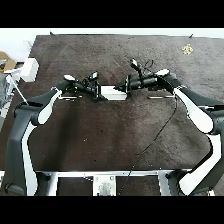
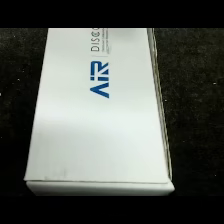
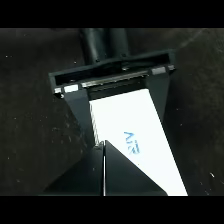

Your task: Fold the box and place the chain.

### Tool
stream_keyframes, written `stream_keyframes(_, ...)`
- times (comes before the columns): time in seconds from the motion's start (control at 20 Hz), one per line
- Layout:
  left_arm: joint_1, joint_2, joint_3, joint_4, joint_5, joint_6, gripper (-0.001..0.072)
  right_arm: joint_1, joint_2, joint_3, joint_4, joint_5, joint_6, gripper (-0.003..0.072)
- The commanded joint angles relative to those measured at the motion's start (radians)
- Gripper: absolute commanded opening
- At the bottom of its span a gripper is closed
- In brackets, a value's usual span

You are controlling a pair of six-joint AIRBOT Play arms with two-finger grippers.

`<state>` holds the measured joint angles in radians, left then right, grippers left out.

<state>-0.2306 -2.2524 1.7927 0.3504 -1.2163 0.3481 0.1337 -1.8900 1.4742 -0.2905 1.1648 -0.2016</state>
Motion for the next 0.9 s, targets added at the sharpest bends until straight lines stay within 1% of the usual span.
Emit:
stream_keyframes(0.0, 0.000, 0.000, 0.000, 0.000, 0.003, 0.000, 0.0278, 0.000, -0.015, -0.001, -0.021, -0.031, 0.017, 0.0003)
stream_keyframes(0.3, 0.000, 0.000, 0.000, 0.000, 0.003, 0.000, 0.0277, 0.000, -0.044, 0.000, -0.231, -0.021, 0.117, 0.0003)
stream_keyframes(0.5, 0.000, 0.000, 0.000, 0.000, 0.003, 0.000, 0.0277, 0.000, -0.035, 0.000, -0.230, -0.029, 0.118, 0.0001)
stream_keyframes(0.6, 0.000, 0.000, 0.000, 0.001, 0.003, 0.000, 0.0278, 0.000, 0.028, 0.000, -0.135, -0.025, 0.146, -0.0001)
stream_keyframes(0.65, 0.000, 0.000, 0.000, 0.000, 0.003, 0.000, 0.0277, 0.000, 0.083, -0.001, -0.078, -0.027, 0.146, -0.0001)
stream_keyframes(0.75, 0.000, 0.000, 0.000, 0.000, 0.003, 0.000, 0.0278, 0.000, 0.203, -0.006, -0.034, -0.049, 0.148, -0.0002)
stream_keyframes(0.85, 0.000, 0.000, 0.000, 0.000, 0.002, 0.000, 0.0278, -0.003, 0.354, -0.065, -0.035, -0.159, 0.183, -0.0002)
